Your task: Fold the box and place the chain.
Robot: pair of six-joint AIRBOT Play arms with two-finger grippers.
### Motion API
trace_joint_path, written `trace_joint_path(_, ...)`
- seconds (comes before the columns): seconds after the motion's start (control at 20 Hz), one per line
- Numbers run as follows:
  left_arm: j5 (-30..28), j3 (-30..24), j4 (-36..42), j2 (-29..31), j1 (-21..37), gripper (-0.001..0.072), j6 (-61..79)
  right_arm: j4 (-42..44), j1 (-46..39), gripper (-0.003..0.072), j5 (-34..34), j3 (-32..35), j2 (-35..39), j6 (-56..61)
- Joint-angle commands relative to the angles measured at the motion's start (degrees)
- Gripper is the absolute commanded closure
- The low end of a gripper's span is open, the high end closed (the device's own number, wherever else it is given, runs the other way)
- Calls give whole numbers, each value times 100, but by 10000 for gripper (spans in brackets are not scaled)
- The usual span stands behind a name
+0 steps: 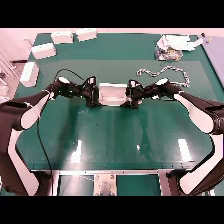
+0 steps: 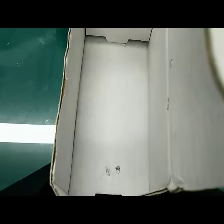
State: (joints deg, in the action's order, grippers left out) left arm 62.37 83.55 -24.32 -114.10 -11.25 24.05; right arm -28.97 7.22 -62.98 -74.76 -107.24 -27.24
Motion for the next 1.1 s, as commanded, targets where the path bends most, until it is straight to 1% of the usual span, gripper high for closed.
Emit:
trace_joint_path(0.0,20,7,39,-4,4,35,46,-4,4,96,-9,-2,0,0)
trace_joint_path(0.3,2,7,249,-39,-79,44,153,-4,4,96,-9,-2,0,0)
trace_joint_path(0.55,-37,4,260,-44,-79,48,151,-4,4,96,-9,-2,0,0)
trace_joint_path(0.6,-44,4,234,-44,-79,60,153,-4,4,97,-9,-2,0,0)
trace_joint_path(0.65,-42,4,177,-44,-79,132,157,-4,4,97,-9,-2,0,0)
trace_joint_path(0.7,-42,-2,133,-46,-79,226,155,-4,4,96,-9,-2,0,0)
trace_joint_path(0.75,-37,0,107,-50,-79,303,157,-4,4,96,-9,-2,0,0)
trace_joint_path(0.8,-35,0,90,-50,-79,357,153,-4,4,97,-9,-2,0,0)
trace_joint_path(1.05,22,0,114,-50,-79,357,144,-4,4,96,-9,-2,0,0)
